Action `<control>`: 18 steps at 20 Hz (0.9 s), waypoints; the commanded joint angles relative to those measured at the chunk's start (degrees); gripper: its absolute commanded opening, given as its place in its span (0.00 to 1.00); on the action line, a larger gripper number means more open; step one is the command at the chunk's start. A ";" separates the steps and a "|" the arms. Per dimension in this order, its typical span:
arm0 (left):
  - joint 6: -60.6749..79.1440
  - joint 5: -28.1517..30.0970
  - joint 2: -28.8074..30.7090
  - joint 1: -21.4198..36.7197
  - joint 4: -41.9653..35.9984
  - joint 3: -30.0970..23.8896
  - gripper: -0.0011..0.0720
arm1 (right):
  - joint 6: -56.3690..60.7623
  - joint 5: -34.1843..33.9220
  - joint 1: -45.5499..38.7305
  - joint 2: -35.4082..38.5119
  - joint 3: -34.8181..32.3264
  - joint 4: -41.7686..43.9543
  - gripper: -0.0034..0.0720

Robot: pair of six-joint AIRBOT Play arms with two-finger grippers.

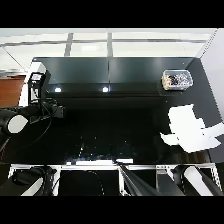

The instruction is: Fold the box and place the chain.

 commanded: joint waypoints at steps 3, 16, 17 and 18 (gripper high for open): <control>0.04 0.00 0.04 0.04 -0.04 -0.02 0.05 | -11.30 20.15 -8.04 -16.81 13.33 2.69 0.97; 0.04 0.02 0.04 0.04 -1.31 -0.02 0.05 | -35.74 40.68 -7.89 -35.12 17.81 11.43 0.88; 0.04 0.00 0.04 0.02 -1.57 -0.02 0.05 | -35.74 41.05 -7.91 -35.04 17.81 10.69 0.80; 0.04 0.00 0.04 0.04 -1.75 -0.02 0.05 | -35.74 41.29 -7.96 -34.80 17.81 10.32 0.66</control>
